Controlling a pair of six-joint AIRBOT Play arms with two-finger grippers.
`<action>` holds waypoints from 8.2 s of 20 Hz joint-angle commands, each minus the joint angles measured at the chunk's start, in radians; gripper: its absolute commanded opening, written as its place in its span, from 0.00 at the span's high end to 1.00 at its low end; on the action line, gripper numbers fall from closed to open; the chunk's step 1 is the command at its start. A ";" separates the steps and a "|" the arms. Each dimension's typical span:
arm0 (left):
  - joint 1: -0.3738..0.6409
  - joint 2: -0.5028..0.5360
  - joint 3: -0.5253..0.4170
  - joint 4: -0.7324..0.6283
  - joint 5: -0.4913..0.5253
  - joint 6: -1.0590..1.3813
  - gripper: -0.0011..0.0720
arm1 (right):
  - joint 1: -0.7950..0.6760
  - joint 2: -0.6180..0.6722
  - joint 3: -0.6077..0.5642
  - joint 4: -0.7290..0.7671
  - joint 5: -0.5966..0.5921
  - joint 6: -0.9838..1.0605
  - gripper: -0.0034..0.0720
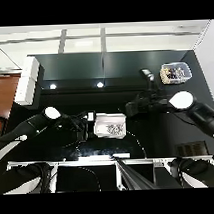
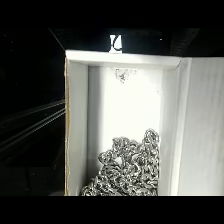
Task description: Fold the box and place the chain.
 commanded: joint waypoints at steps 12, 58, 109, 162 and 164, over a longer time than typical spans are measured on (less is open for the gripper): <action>-0.001 -0.001 0.001 0.000 0.000 0.000 0.30 | 0.068 -0.055 0.016 -0.033 0.298 -0.679 0.11; -0.001 -0.001 0.001 0.000 -0.002 0.000 0.30 | 0.135 -0.059 -0.011 -0.171 0.245 -0.657 0.49; -0.001 -0.001 0.001 0.000 -0.006 -0.001 0.30 | 0.086 -0.192 -0.121 0.246 0.113 0.064 0.94; -0.368 -0.123 0.299 0.360 0.134 -0.632 0.02 | -0.623 0.391 -0.058 -0.167 0.567 0.150 0.94; -0.388 -0.123 0.293 0.455 0.119 -0.748 0.16 | -0.623 0.391 -0.058 -0.167 0.568 0.150 0.94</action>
